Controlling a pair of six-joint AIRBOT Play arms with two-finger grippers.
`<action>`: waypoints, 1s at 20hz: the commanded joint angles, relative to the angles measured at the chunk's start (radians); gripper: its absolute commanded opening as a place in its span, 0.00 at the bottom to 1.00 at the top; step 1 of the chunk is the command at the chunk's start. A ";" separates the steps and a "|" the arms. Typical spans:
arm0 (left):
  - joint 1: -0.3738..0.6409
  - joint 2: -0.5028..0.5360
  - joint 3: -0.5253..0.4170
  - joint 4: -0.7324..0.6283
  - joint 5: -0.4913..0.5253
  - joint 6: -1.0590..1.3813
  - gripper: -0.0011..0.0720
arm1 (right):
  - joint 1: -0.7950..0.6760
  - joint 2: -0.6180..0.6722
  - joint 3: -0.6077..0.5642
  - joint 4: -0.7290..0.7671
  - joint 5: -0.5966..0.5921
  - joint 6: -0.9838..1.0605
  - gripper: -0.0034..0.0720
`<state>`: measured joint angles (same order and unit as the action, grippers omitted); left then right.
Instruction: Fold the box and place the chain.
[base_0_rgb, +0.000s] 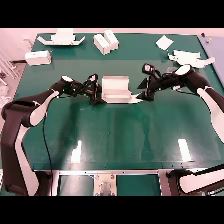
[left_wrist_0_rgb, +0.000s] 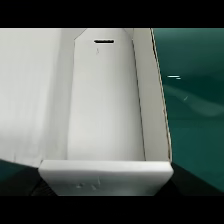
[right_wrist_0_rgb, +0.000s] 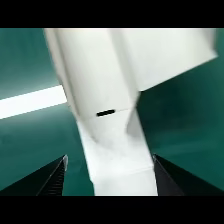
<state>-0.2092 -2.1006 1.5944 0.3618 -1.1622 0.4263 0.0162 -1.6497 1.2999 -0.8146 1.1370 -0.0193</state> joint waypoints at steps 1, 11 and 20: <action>0.000 0.000 0.000 0.000 0.000 0.000 0.67 | 0.000 -0.010 -0.057 0.061 -0.002 -0.175 0.85; 0.000 0.000 0.000 0.000 -0.002 0.000 0.67 | 0.001 -0.075 -0.056 0.188 -0.083 -0.350 0.80; 0.000 0.000 0.000 0.000 -0.002 0.000 0.67 | 0.008 -0.083 -0.055 0.293 -0.113 -0.405 0.45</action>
